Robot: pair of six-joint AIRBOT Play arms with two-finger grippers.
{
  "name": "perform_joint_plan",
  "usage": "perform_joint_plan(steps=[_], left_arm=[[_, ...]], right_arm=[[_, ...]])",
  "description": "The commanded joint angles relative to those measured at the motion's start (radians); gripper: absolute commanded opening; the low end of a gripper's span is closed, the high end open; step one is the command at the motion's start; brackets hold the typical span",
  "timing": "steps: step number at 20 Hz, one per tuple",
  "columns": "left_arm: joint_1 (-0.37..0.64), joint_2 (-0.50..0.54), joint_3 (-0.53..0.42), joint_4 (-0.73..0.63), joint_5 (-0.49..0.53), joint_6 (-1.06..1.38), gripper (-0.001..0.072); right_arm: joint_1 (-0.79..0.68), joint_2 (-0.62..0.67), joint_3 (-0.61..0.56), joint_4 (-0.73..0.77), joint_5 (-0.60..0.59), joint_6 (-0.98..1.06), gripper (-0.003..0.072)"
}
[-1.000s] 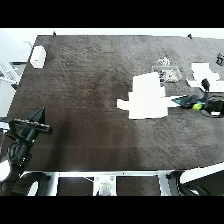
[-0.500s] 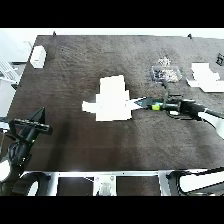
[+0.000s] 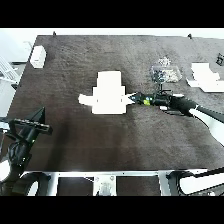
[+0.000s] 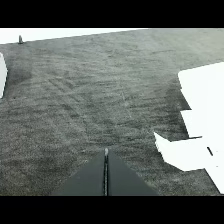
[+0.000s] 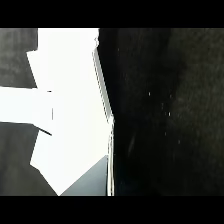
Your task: Fold the box and place the chain.
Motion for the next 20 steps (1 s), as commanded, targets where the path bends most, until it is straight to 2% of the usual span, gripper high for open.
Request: perform_joint_plan(steps=[1, 7, 8, 9, 10, 18, 20], left_arm=[[-0.001, 0.0, 0.0, 0.0, 0.0, 0.0, 0.0023], [-0.001, 0.0, 0.0, 0.001, 0.0, 0.001, 0.0037], [-0.001, 0.0, 0.001, 0.004, 0.001, 0.001, 0.0277], [-0.001, 0.0, 0.002, 0.004, 0.001, 0.001, 0.062], [-0.001, 0.0, 0.004, 0.004, 0.001, 0.001, 0.0652], [-0.001, -0.002, 0.016, 0.004, 0.0, 0.001, 0.0651], [-0.001, -0.038, 0.047, 0.004, -0.001, 0.001, 0.0651]], right_arm=[[0.012, -0.011, 0.019, -0.018, -0.026, 0.003, 0.0009], [0.038, -0.055, 0.049, -0.057, -0.026, 0.003, 0.001], [0.038, -0.06, 0.051, -0.057, -0.026, 0.003, 0.001], [0.037, -0.06, 0.051, -0.057, -0.026, 0.003, 0.001], [0.037, -0.059, 0.051, -0.056, -0.026, 0.003, 0.001], [0.037, -0.059, 0.051, -0.057, -0.025, -0.001, 0.0011], [0.037, -0.059, 0.051, -0.06, -0.025, -0.001, 0.0011]])
